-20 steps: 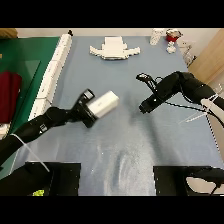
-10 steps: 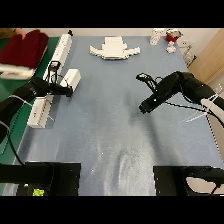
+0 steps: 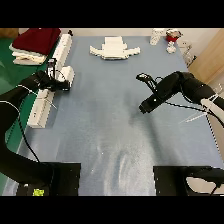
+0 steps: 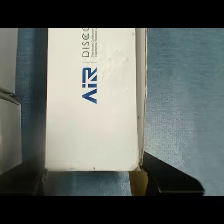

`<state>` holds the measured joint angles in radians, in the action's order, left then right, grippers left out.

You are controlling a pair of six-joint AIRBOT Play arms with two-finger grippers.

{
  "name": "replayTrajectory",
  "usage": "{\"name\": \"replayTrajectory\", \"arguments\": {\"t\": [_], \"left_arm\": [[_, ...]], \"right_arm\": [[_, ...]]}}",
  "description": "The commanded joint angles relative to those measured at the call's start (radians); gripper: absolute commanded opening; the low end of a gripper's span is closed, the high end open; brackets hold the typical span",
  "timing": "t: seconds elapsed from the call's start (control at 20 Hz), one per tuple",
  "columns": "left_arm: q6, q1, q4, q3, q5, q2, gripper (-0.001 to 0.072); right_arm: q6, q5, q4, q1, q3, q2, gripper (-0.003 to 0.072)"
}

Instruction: Fold the box.

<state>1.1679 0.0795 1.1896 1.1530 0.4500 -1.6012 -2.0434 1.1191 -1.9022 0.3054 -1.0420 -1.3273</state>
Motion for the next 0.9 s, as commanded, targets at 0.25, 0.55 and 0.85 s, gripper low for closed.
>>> {"name": "replayTrajectory", "arguments": {"t": [0.25, 0.55, 0.85], "left_arm": [[0.006, 0.001, 0.026, 0.008, 0.007, -0.009, 0.0363], [0.008, 0.001, 0.022, 0.008, 0.006, -0.009, 0.0362], [0.007, 0.001, 0.019, 0.008, 0.069, -0.012, 0.0363]], "right_arm": [[0.0, 0.0, 0.0, 0.0, -0.001, -0.001, 0.0006], [0.0, 0.0, 0.0, 0.0, -0.001, -0.001, 0.0005], [0.0, 0.0, 0.0, 0.0, -0.001, -0.001, 0.0006]]}}
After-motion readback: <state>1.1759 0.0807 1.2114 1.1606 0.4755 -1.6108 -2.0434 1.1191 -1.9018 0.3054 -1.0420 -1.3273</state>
